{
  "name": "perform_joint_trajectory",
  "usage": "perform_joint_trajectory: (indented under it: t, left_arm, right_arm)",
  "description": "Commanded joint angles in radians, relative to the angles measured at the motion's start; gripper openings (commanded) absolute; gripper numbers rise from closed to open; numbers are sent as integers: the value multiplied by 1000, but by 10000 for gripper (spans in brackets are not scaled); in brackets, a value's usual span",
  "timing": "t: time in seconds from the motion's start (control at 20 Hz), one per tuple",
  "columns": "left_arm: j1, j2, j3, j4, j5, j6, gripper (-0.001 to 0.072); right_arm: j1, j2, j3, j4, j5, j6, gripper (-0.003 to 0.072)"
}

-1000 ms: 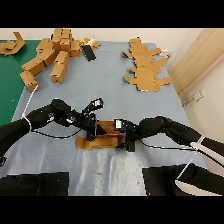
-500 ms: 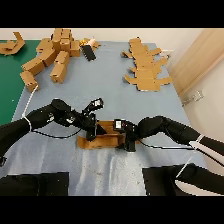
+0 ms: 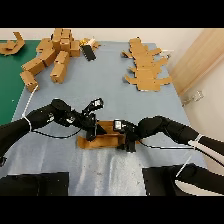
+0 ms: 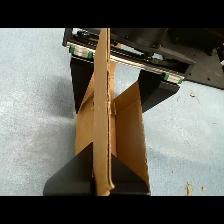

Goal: Fold the box.

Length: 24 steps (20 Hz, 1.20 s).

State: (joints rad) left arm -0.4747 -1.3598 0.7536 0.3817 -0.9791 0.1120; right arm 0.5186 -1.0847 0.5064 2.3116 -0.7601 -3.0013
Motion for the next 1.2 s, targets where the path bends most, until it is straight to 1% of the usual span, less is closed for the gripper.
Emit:
perform_joint_trajectory:
  t: [0.0,0.4,0.55,1.15]
  left_arm:
    - [1,1,0,0,0,0,13]
    - [1,1,0,0,0,0,13]
    - [1,1,0,0,0,0,13]
    - [1,1,0,0,0,0,13]
  right_arm:
    - [0,-1,1,0,0,0,717]
    - [0,-11,1,-5,0,0,717]
    - [0,-11,1,-55,0,0,716]
    - [0,-11,1,-36,2,0,715]
